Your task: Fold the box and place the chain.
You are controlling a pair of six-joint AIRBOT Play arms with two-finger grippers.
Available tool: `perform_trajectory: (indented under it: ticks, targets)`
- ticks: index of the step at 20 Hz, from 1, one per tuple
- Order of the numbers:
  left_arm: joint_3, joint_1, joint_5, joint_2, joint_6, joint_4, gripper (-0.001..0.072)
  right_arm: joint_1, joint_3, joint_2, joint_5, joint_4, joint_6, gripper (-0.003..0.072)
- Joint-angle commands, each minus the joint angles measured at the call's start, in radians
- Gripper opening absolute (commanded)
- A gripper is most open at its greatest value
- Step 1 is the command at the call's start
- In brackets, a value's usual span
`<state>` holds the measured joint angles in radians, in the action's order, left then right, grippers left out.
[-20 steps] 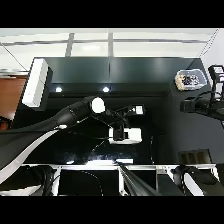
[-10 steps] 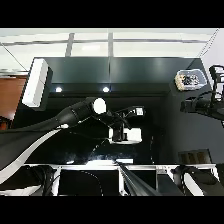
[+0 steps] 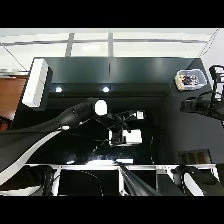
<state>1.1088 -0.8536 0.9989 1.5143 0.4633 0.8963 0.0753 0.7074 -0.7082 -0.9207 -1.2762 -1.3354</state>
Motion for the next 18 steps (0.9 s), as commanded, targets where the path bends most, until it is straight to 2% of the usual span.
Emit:
perform_trajectory:
  ticks: [1,3,5,12,13,14,15,17,18]
  targets:
    - [0.0,-0.059,-0.095,0.001,0.069,0.125,0.0713,0.0,0.0,0.0,0.0,0.0,0.0,0.001]
    - [0.0,-0.101,-0.143,0.001,0.2,0.253,0.0713,0.0,0.0,0.0,-0.002,0.001,-0.001,0.0009]
    - [0.0,-0.121,-0.143,0.001,0.26,0.33,0.0713,0.0,0.0,0.0,-0.003,0.001,-0.001,0.001]
    - [0.0,-0.126,-0.146,0.044,0.33,0.291,0.0709,0.0,0.0,0.0,-0.003,0.001,-0.005,0.001]
    - [0.0,-0.126,-0.135,0.053,0.33,0.275,0.0683,0.0,0.0,0.0,-0.003,0.001,-0.005,0.0009]
    - [0.0,-0.125,-0.126,0.054,0.33,0.266,0.0497,0.0,0.0,0.001,-0.003,0.0,-0.005,0.0009]
    - [0.005,-0.123,-0.105,0.048,0.329,0.269,0.0256,0.0,0.0,0.001,-0.003,0.001,-0.005,0.001]
    - [0.019,-0.101,-0.072,0.018,0.33,0.289,0.02,0.0,0.0,0.001,-0.006,0.0,-0.005,0.001]
    - [0.019,-0.076,-0.053,-0.015,0.338,0.306,0.0136,0.0,0.0,0.001,-0.011,0.0,-0.005,0.001]
